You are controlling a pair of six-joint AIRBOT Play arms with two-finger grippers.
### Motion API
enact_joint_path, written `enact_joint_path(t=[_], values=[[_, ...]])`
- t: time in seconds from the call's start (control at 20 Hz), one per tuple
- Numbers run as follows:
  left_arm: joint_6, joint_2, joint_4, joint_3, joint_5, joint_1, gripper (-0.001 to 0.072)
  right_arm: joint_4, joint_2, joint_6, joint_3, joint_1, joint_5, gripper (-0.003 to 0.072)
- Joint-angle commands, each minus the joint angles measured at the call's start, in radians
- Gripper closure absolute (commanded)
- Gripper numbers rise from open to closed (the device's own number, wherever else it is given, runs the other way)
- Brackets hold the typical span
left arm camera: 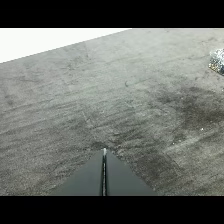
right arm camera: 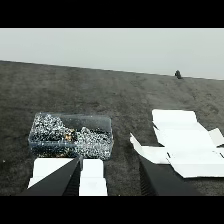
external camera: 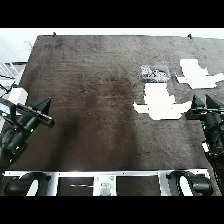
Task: Fold the box and place the chain.
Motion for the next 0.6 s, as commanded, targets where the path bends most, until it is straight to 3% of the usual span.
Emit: enact_joint_path(t=[0.0,0.2,0.25,0.4,0.5,0.55], values=[[0.0,0.001,0.0,-0.001,0.0,0.0,0.0689,0.0,0.001,0.0,0.001,0.0,0.0,0.0265],[0.0,0.001,0.0,-0.001,0.0,0.0,0.0689,-0.002,0.001,0.003,0.011,0.0,0.024,0.0207],[0.0,0.001,0.0,-0.001,0.0,0.0,0.0689,-0.017,0.001,0.004,0.023,0.0,0.032,0.0133],[0.0,0.001,0.0,-0.001,0.001,0.0,0.0689,-0.018,-0.055,0.032,0.09,-0.002,0.014,0.0129],[0.0,0.001,0.0,-0.001,0.0,0.0,0.0689,-0.018,-0.168,0.085,0.17,-0.007,0.0,0.0132],[0.0,0.001,0.0,-0.001,0.0,0.0,0.0689,-0.018,-0.248,0.118,0.216,-0.021,0.0,0.017]])
